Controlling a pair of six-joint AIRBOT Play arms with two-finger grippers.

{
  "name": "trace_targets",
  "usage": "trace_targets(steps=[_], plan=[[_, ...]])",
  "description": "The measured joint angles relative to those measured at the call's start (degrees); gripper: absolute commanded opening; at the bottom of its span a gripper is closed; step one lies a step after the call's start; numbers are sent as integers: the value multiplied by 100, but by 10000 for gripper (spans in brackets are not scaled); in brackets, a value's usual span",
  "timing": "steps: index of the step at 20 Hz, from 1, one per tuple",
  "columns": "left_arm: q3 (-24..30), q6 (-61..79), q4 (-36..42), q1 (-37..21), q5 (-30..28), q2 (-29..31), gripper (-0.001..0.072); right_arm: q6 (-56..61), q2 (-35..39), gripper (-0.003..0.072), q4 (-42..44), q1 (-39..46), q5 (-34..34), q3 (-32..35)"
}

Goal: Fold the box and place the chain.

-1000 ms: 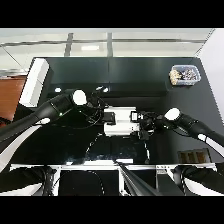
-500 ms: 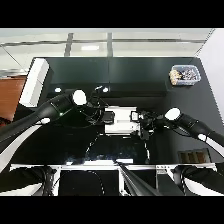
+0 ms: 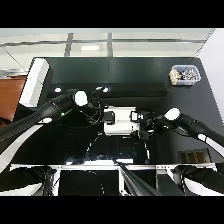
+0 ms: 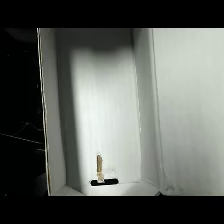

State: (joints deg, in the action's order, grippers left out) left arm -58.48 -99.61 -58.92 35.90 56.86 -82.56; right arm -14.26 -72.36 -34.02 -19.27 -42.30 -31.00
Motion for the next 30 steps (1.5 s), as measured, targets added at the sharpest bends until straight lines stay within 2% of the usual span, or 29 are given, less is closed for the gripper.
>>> trace_targets(steps=[12,22,24,25,30], plan=[[0,2,-98,-173,120,-28,633,2,0,416,-7,0,-2,0],[0,155,114,-337,356,-37,632,2,0,415,-9,0,-2,0],[0,155,107,-284,356,-61,598,2,0,415,-9,0,-2,0],[0,157,109,-245,356,-74,503,2,0,416,-9,0,-2,0],[0,83,-50,-61,315,-94,494,2,0,416,-9,0,-2,0]])
